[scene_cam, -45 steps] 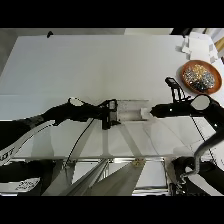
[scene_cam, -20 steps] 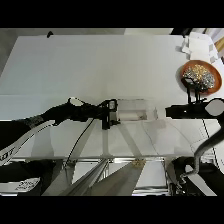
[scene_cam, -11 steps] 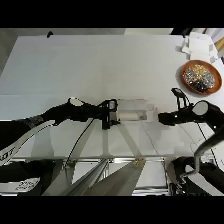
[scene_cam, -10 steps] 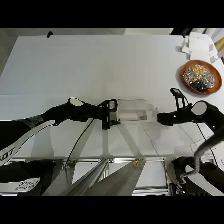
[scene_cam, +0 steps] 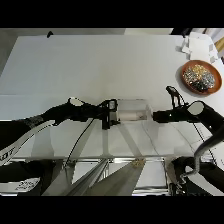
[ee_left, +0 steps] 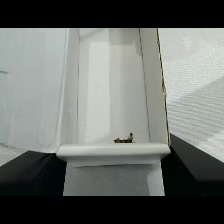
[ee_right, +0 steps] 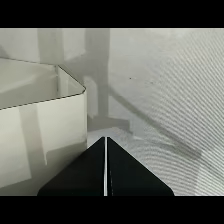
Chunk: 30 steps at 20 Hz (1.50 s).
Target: Fold the box and place the chain.
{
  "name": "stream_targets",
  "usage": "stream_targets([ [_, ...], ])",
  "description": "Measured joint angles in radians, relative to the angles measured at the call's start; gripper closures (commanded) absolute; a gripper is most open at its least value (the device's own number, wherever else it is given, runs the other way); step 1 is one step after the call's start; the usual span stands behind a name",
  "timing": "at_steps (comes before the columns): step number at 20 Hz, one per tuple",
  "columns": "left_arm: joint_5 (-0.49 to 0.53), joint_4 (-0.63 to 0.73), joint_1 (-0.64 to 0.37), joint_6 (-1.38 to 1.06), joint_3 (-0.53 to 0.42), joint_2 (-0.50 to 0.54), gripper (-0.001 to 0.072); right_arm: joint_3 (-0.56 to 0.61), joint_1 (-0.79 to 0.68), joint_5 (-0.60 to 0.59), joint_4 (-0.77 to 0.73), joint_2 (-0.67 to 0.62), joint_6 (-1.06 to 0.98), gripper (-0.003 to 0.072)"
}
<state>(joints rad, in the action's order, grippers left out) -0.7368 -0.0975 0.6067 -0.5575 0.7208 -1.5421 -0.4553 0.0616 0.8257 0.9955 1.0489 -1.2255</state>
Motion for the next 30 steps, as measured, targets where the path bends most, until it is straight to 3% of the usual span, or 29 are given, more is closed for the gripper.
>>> stream_targets([
  [4,0.000,0.000,0.000,0.000,0.000,0.000,0.0679,0.000,0.001,-0.037,-0.005,-0.062,0.043,0.0624],
  [6,0.000,0.000,0.000,0.000,0.000,0.000,0.0679,0.000,0.001,-0.043,-0.010,-0.082,0.060,0.0546],
  [13,0.000,0.000,0.000,0.000,0.000,0.000,0.0679,0.000,0.001,-0.043,-0.044,-0.101,0.081,0.0484],
  [19,0.000,0.000,0.000,0.000,0.000,0.000,0.0679,0.000,0.071,-0.053,-0.104,-0.103,0.103,0.0448],
  [30,0.000,-0.001,0.000,0.000,0.000,0.000,0.0679,-0.019,0.125,-0.056,-0.075,-0.103,0.075,0.0451],
])
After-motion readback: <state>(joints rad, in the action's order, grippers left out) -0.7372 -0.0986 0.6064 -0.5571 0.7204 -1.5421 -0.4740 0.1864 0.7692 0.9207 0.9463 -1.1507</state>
